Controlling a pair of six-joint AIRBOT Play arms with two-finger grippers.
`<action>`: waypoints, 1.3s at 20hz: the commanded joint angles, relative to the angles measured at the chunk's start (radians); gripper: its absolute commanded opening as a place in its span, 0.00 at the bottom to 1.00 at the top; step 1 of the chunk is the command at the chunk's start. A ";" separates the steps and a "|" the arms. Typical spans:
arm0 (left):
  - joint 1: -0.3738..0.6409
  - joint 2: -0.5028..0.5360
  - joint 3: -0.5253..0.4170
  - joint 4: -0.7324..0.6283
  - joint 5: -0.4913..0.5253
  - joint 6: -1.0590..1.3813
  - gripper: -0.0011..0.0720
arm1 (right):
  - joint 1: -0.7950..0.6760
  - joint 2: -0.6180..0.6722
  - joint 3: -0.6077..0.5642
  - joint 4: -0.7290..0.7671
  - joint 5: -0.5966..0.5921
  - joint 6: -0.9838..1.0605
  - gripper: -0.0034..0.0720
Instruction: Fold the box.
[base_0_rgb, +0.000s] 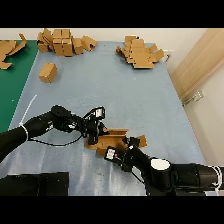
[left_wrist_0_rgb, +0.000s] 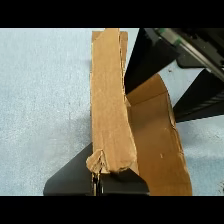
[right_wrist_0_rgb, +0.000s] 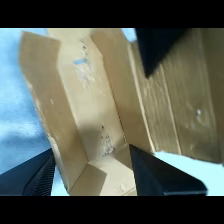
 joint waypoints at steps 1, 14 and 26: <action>0.000 -0.001 0.000 0.000 0.000 0.000 0.03 | -0.045 0.011 0.002 0.053 0.004 -0.073 1.00; 0.000 -0.001 0.000 0.000 0.000 0.000 0.03 | -0.198 0.166 -0.078 0.066 0.132 -0.141 1.00; 0.000 -0.001 0.000 0.000 0.001 0.000 0.03 | -0.532 0.165 -0.087 0.671 0.273 -0.894 1.00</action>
